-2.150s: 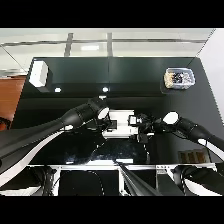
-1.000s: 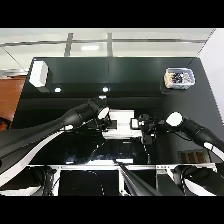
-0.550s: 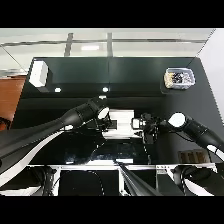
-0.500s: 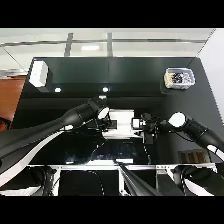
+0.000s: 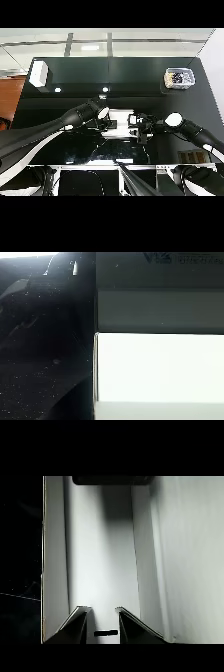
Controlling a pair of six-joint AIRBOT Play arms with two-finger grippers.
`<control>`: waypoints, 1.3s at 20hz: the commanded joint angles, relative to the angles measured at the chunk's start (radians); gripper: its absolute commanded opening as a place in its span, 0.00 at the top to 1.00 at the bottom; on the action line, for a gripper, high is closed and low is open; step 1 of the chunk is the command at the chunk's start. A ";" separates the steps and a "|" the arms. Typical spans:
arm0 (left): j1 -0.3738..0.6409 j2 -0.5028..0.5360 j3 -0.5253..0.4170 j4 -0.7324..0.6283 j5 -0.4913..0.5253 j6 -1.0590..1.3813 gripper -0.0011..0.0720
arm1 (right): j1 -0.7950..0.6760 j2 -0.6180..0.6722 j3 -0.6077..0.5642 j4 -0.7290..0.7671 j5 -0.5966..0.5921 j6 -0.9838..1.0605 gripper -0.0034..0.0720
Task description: Fold the box and place the chain.
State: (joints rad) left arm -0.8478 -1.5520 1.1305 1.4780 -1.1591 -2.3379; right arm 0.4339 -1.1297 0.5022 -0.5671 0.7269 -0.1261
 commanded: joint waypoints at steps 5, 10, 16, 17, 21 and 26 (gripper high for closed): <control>0.000 0.000 0.000 -0.002 0.003 0.000 0.95 | 0.004 -0.005 0.000 0.012 0.005 0.045 0.73; 0.000 0.000 0.000 -0.002 0.002 0.000 0.95 | 0.001 0.005 0.004 -0.057 0.033 0.232 0.93; 0.000 0.000 0.000 0.005 0.001 0.004 0.95 | -0.331 0.150 0.159 -0.591 0.349 1.117 0.93; 0.000 0.000 0.000 0.005 0.001 0.004 0.95 | -0.460 0.156 0.156 -0.564 0.344 1.210 0.93; 0.000 0.000 0.000 0.005 -0.002 0.004 0.95 | -0.797 0.090 0.039 -0.156 0.401 1.223 0.93; 0.000 0.000 0.000 0.002 -0.002 0.004 0.95 | -0.690 -0.056 -0.042 -0.140 0.474 1.154 0.93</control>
